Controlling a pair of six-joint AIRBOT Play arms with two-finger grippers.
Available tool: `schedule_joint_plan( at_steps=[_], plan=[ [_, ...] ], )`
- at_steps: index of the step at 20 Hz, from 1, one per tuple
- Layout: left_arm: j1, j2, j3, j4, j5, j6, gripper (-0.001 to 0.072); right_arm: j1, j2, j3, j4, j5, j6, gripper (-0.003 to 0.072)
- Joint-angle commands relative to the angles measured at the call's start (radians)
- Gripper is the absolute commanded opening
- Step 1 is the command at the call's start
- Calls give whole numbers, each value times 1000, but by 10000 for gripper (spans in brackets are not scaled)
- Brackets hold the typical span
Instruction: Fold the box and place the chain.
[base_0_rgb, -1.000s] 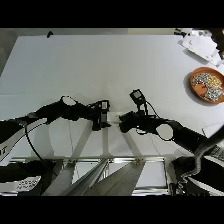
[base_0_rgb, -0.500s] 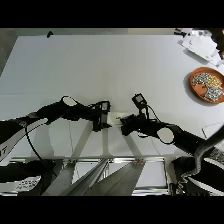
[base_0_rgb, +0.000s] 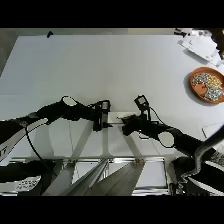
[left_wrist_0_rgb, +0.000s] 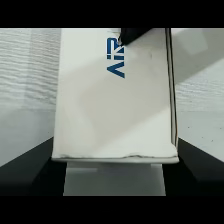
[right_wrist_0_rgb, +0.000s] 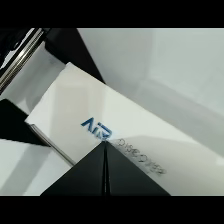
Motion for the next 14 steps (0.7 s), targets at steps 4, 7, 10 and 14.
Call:
schedule_joint_plan(
  at_steps=[4, 7, 10, 14],
  plan=[
    [0, 1, 0, 9, -4, 7, 325, 0, 121, 3, 11, -163, 16, 12],
    [0, 1, 0, 8, -4, 8, 325, 0, 208, 8, 11, -146, 15, 12],
    [0, 1, 0, 8, -5, 7, 325, -4, 318, 14, 13, -25, 20, 15],
    [0, 1, 0, 8, -5, 8, 325, -193, 357, 127, -13, 379, 72, 15]
  ],
)
